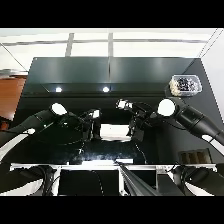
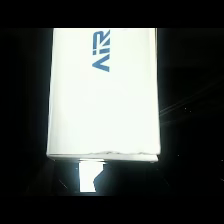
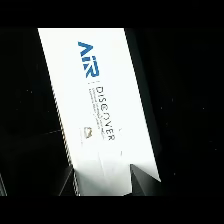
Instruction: Fold the box and place the chain.
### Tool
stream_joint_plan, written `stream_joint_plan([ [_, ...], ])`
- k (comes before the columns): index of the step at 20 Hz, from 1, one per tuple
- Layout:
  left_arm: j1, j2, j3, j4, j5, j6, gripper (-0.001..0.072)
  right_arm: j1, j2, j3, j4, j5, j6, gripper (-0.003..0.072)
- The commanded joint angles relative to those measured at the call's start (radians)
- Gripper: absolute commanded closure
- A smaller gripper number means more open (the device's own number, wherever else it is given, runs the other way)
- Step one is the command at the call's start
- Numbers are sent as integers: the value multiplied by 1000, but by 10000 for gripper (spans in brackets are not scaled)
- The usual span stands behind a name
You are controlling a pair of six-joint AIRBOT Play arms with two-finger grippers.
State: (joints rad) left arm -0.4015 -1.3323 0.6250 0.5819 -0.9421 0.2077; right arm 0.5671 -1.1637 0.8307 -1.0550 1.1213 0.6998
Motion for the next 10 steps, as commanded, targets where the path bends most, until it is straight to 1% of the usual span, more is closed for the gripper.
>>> stream_joint_plan([
  [1,1,0,0,0,0,0,316,0,-3,-16,-1,6,6,268],
  [6,1,0,0,0,0,0,316,2,-2,-21,10,-8,11,268],
  [10,1,0,0,0,1,0,316,-1,15,36,6,-4,33,267],
])
